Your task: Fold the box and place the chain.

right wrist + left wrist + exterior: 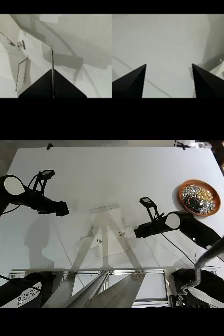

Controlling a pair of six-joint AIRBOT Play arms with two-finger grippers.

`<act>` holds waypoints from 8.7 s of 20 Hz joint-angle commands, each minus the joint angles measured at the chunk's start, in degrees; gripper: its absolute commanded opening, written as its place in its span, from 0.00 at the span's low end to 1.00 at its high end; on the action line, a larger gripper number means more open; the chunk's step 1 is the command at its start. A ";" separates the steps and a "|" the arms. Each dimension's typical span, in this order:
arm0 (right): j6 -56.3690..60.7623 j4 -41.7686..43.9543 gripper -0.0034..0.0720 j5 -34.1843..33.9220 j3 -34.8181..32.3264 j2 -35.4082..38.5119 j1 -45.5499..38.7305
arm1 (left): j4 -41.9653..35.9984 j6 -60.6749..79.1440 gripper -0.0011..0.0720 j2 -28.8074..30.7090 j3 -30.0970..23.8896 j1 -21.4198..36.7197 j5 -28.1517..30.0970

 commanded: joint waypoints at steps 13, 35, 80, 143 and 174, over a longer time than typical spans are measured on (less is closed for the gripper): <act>3.89 -2.36 0.05 -2.16 -0.13 0.04 2.29 | -34.82 53.11 0.88 -0.92 -14.95 -0.04 0.50; 3.91 -1.27 0.05 -0.66 -0.13 0.04 2.29 | -58.97 80.74 0.63 -19.54 -17.29 -7.69 11.15; 8.24 -14.01 0.44 24.65 4.31 39.32 2.29 | -56.96 98.03 0.02 -21.62 -12.17 -20.85 20.59; -34.29 -15.47 0.05 20.28 2.45 34.82 2.29 | -56.98 97.98 0.03 -21.62 -12.17 -20.85 20.76; -61.79 5.38 0.96 -21.90 -24.13 19.02 4.59 | -56.98 98.01 0.03 -21.62 -12.17 -20.85 20.76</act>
